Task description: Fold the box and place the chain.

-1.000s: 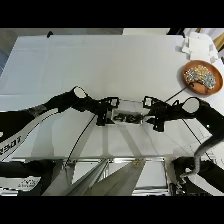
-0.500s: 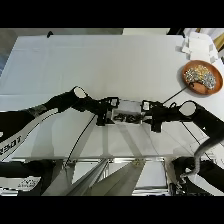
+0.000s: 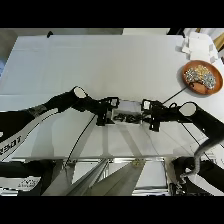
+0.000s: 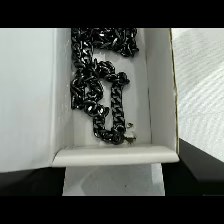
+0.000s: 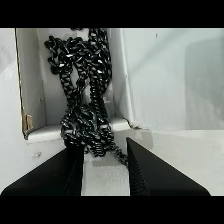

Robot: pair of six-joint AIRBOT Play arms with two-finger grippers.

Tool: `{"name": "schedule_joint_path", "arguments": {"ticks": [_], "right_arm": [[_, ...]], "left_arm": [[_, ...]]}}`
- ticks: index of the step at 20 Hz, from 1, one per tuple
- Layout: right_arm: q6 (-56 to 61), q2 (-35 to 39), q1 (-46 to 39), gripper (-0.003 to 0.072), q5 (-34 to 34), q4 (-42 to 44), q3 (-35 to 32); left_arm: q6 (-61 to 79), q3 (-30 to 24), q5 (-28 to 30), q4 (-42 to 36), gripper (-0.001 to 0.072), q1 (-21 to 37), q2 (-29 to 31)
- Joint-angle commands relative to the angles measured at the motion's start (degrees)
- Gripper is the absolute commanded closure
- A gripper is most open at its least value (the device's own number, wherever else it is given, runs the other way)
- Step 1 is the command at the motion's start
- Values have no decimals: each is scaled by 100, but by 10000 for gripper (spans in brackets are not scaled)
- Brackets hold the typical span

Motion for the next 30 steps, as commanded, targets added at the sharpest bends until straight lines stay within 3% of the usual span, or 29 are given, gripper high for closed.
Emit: {"name": "schedule_joint_path", "arguments": {"ticks": [1, 6, 7, 13, 18, 23, 26, 30], "right_arm": [[-66, -13, 4, 405, -11, 63, -7], [-61, -13, 4, 661, 160, -44, -7], [-57, -13, 4, 675, 168, -140, -7], [892, 197, 4, 676, 164, -1139, -4], [1722, 1204, 4, 676, 267, -1462, 2], [1751, 2052, 4, 676, 1078, -717, 328], [1770, 2085, 4, 676, 1447, 144, 872], [1827, 2011, 4, 676, 1443, 997, 1462]], "left_arm": [[0, 2, 0, 2, 318, 4, 4], [0, 2, 0, 0, 318, 4, 4], [0, 2, 2, 2, 318, 4, 4], [0, 2, 0, 0, 318, 4, 4], [0, 2, 2, 0, 318, 4, 4], [0, 2, 2, 0, 318, 4, 4], [0, 2, 2, 0, 318, 4, 4], [0, 2, 2, 0, 318, 4, 4]]}}
